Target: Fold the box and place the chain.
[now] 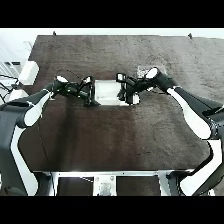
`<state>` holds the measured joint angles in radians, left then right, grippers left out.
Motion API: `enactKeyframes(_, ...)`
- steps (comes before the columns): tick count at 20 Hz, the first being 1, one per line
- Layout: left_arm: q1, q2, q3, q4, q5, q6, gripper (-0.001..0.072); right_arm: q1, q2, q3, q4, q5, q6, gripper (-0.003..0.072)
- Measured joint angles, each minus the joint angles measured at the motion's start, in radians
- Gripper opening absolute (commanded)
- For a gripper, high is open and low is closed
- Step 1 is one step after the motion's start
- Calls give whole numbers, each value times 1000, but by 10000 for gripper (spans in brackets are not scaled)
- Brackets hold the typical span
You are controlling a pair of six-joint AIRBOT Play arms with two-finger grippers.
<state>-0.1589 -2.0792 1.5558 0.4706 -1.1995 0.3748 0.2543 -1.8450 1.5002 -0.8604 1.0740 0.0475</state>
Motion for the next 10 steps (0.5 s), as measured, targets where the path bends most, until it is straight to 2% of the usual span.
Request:
enactKeyframes(2, 0, 0, 0, 0, 0, 0, 481, 5, 0, 0, 13, -6, 0, 262)
enactKeyframes(4, 0, 0, 0, 0, 1, 0, 481, 7, 0, 0, 16, -10, 0, 351)
enactKeyframes(6, 0, 0, 0, 0, 2, 0, 481, 9, 0, 0, 20, -13, -1, 501)
enactKeyframes(8, 0, 0, 0, 0, 2, 0, 481, 10, 0, 0, 22, -16, -3, 529)
enactKeyframes(9, 0, 0, 0, 0, 3, 0, 481, 10, 0, 0, 23, -16, -4, 607)
enactKeyframes(10, 0, 0, 0, 0, 3, 0, 481, 10, 0, 0, 22, -16, -6, 614)
